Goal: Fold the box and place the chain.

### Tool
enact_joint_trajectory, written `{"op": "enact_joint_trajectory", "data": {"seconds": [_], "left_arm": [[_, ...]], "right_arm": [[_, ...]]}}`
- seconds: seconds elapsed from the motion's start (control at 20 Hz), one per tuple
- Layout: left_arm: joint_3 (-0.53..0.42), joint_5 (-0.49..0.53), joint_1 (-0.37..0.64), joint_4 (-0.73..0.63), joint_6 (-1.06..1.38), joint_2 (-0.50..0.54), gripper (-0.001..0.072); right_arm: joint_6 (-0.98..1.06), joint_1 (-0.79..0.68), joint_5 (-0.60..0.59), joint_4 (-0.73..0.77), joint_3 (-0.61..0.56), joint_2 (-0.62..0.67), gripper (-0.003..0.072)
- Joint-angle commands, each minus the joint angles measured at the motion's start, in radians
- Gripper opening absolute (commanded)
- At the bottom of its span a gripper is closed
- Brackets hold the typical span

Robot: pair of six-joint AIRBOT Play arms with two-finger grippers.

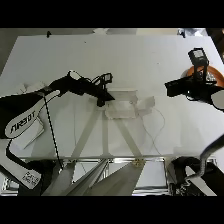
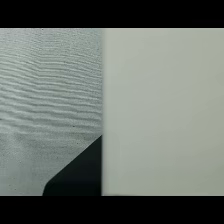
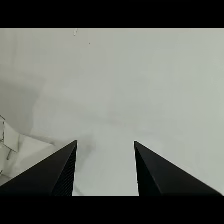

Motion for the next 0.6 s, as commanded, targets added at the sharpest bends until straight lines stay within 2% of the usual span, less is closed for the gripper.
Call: {"op": "enact_joint_trajectory", "data": {"seconds": [0.0,0.1,0.15,0.25,0.35,0.45,0.55], "left_arm": [[0.000,0.000,0.000,0.003,0.000,-0.001,0.0014],[0.000,0.000,0.000,0.003,0.000,-0.001,0.0014],[0.000,0.000,0.000,0.003,0.000,-0.001,0.0014],[0.000,0.000,0.000,0.003,0.000,-0.001,0.0014],[0.000,0.000,0.000,0.003,0.000,-0.001,0.0014],[0.000,0.000,0.000,0.003,0.000,-0.001,0.0014],[0.000,0.000,0.000,0.003,0.000,-0.001,0.0014]], "right_arm": [[-0.099,0.001,0.013,0.031,0.001,0.000,0.0396],[-0.323,0.001,0.057,0.161,0.001,0.002,0.0400],[-0.464,0.001,0.101,0.259,0.003,0.005,0.0427],[-0.738,0.001,0.190,0.430,0.004,0.016,0.0605],[-0.970,0.001,0.268,0.568,0.005,0.039,0.0651],[-1.039,0.001,0.351,0.674,0.005,0.077,0.0651],[-1.038,0.000,0.406,0.675,0.005,0.116,0.0651]]}}
